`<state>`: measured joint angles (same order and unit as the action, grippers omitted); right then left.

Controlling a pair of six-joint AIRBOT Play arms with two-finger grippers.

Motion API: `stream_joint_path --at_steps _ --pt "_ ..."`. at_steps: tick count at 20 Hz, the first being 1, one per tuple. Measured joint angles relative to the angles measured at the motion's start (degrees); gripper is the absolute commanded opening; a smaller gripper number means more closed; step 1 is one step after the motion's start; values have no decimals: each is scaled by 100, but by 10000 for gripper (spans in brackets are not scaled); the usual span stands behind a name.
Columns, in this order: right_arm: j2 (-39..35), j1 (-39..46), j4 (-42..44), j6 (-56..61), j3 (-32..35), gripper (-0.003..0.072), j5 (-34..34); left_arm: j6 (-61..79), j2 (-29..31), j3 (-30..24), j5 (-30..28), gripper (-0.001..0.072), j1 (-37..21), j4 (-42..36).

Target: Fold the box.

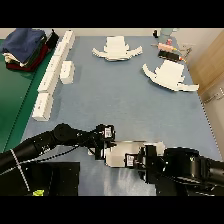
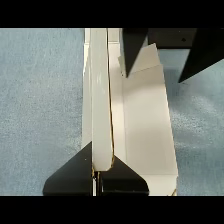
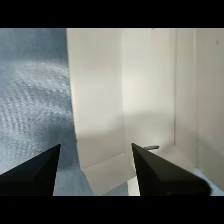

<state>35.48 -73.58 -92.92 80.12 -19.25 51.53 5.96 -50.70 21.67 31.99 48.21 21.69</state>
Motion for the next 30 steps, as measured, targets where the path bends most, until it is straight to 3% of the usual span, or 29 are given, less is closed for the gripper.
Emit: stream_joint_path --at_steps 6,17,24,30 --pt "-101 -216 -979 1803 -42 720 -31 0 0 0 -2 17 0 0" --pt "-597 -249 -1519 2922 -50 720 540 0 0 0 0 17 0 0" --pt "-621 -166 -1707 2568 -42 720 367 0 0 0 0 17 0 0" --pt "-625 922 -522 866 -42 720 46 0 0 0 0 17 0 0"
